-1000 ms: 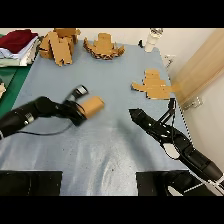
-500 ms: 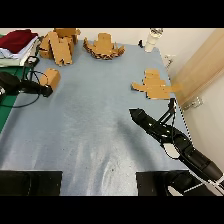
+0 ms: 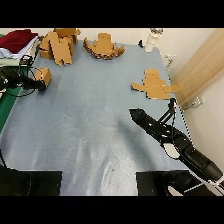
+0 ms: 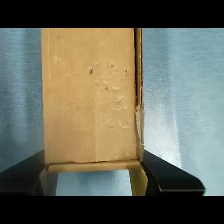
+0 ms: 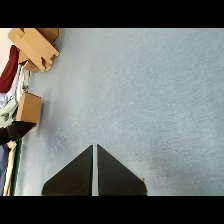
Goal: Fold the box.
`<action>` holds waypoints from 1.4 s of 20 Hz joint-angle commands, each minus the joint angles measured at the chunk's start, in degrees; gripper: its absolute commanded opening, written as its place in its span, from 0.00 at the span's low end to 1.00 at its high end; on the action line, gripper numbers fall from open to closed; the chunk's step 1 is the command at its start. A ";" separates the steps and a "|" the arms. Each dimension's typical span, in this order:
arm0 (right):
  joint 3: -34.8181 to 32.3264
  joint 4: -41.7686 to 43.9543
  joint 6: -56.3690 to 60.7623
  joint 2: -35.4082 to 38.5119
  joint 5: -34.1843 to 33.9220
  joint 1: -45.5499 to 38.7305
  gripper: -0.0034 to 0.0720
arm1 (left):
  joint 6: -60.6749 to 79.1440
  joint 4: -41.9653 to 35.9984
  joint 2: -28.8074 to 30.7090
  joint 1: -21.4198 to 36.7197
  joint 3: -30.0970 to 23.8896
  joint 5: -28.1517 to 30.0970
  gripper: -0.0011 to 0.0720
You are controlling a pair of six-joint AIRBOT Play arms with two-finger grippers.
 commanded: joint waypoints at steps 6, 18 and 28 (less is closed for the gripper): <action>0.04 0.00 0.00 0.00 0.00 -0.02 0.12 | -0.59 1.70 -2.01 0.55 2.08 -1.92 0.97; 0.04 -0.02 0.00 -0.04 0.63 -0.02 0.12 | -3.23 5.31 10.40 2.80 3.82 -23.71 0.97; 7.06 -10.64 -0.07 -4.00 6.67 -0.02 0.07 | -5.14 -14.49 12.48 -17.73 3.80 -40.70 0.03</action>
